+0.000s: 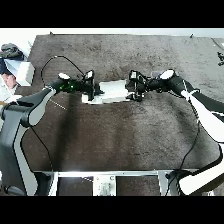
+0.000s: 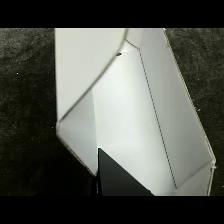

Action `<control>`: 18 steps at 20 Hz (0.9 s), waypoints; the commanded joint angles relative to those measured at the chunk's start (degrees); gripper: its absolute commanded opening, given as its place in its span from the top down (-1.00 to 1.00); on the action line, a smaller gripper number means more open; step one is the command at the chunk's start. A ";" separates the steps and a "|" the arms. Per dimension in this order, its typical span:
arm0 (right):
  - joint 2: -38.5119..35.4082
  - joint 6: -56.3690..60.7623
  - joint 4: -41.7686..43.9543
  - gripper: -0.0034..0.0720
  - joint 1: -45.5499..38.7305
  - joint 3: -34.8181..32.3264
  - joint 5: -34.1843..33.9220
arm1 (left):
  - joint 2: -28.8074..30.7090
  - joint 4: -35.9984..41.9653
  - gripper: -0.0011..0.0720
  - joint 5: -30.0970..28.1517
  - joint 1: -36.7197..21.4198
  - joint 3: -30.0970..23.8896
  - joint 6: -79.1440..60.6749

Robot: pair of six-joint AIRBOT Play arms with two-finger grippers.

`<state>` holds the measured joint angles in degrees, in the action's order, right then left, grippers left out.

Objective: Fold the box and place the chain.

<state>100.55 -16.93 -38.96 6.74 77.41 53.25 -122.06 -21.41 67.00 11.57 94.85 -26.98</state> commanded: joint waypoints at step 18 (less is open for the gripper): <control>10.67 -1.49 4.50 -0.97 -0.52 7.58 11.89 | -0.02 -0.02 0.94 0.02 -0.02 -0.02 -0.04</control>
<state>110.48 -18.41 -33.82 6.07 84.90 64.88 -122.04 -21.45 67.09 11.55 94.85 -27.05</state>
